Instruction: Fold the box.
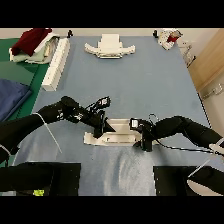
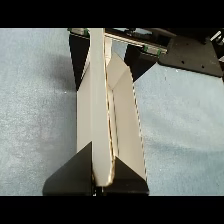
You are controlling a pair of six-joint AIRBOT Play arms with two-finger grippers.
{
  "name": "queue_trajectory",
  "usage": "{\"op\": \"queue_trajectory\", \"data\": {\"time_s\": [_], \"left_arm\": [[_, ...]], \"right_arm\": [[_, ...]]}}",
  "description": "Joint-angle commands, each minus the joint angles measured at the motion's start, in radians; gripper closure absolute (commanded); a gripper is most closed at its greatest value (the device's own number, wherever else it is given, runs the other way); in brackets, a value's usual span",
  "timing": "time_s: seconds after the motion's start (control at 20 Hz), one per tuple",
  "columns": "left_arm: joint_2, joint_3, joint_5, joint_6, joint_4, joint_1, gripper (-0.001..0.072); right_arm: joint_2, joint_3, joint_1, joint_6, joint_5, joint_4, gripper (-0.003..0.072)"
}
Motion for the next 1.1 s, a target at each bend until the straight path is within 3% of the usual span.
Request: {"op": "queue_trajectory", "data": {"time_s": [0.0, 1.05], "left_arm": [[0.0, 0.0, 0.0, 0.0, 0.0, 0.001, 0.0696], [0.0, 0.0, -0.002, 0.0, -0.003, -0.001, 0.0696]], "right_arm": [[0.002, 0.0, 0.001, 0.002, -0.001, -0.001, 0.0172], [0.005, 0.0, 0.001, 0.002, -0.001, -0.001, 0.0172]]}}
